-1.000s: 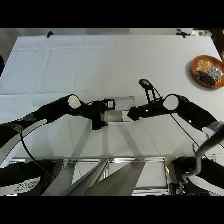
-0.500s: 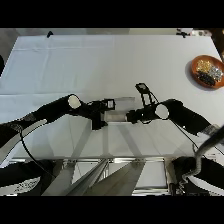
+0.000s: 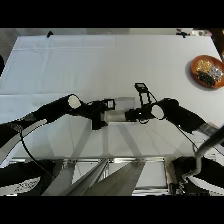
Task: Fold the box and place the chain.
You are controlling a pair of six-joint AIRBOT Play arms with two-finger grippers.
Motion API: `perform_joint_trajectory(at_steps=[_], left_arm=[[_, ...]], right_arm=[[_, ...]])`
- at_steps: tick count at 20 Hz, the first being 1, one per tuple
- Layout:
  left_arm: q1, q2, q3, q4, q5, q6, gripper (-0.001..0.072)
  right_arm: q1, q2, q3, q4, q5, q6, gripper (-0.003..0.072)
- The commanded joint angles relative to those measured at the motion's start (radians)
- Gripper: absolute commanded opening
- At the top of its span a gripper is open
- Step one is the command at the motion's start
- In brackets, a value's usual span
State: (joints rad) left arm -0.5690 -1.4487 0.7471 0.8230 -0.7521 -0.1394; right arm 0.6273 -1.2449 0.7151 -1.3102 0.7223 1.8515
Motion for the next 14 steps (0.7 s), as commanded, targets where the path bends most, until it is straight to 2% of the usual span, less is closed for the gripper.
perform_joint_trajectory(at_steps=[1,2,5,6,7,9,11,14], left_arm=[[0.0,0.001,-0.001,0.0,0.0,0.0,0.0135],[0.0,0.001,-0.001,0.0,0.0,0.0,0.0135],[0.0,0.001,-0.001,0.0,0.0,0.0,0.0135],[0.0,0.001,-0.001,0.0,0.0,0.0,0.0135],[0.0,0.001,-0.001,0.0,0.0,0.0,0.0135],[0.0,0.001,-0.001,0.0,0.0,0.0,0.0135],[0.0,0.001,-0.001,0.0,0.0,0.0,0.0135],[0.0,0.001,-0.001,0.0,0.0,0.0,0.0135]], right_arm=[[0.022,-0.072,0.047,-0.007,0.065,0.003,0.03],[0.029,-0.08,0.051,-0.008,0.066,0.003,0.0344],[0.032,-0.081,0.053,-0.029,0.067,0.004,0.034],[0.032,-0.082,0.053,-0.033,0.066,0.011,0.032],[0.032,-0.085,0.053,-0.042,0.067,0.021,0.025],[0.032,-0.101,0.053,-0.052,0.074,0.055,0.0187],[0.032,-0.124,0.067,-0.052,0.114,0.056,0.0051],[0.032,-0.135,0.114,-0.069,0.158,0.056,0.0036]])
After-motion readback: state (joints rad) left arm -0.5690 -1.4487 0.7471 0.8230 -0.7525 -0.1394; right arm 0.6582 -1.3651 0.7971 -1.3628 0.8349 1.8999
